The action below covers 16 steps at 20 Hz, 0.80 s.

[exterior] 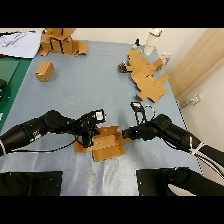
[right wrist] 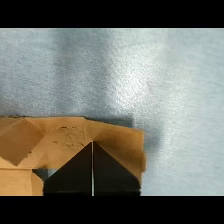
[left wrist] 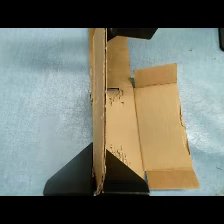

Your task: Fold the box.

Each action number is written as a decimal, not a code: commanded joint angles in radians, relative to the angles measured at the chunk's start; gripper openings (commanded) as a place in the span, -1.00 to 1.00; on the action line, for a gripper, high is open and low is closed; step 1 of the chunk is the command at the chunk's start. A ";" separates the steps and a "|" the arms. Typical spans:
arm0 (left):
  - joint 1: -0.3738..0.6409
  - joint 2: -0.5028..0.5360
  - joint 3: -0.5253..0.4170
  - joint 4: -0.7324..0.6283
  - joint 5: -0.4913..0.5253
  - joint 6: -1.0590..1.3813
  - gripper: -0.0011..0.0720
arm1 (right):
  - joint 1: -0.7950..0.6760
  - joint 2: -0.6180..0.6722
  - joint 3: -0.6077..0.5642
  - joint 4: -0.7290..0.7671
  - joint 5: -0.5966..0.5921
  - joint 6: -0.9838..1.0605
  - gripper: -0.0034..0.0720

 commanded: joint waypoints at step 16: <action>0.014 -0.011 0.006 -0.097 -0.128 0.077 -0.94 | 0.001 0.098 0.065 0.008 0.033 0.012 -0.90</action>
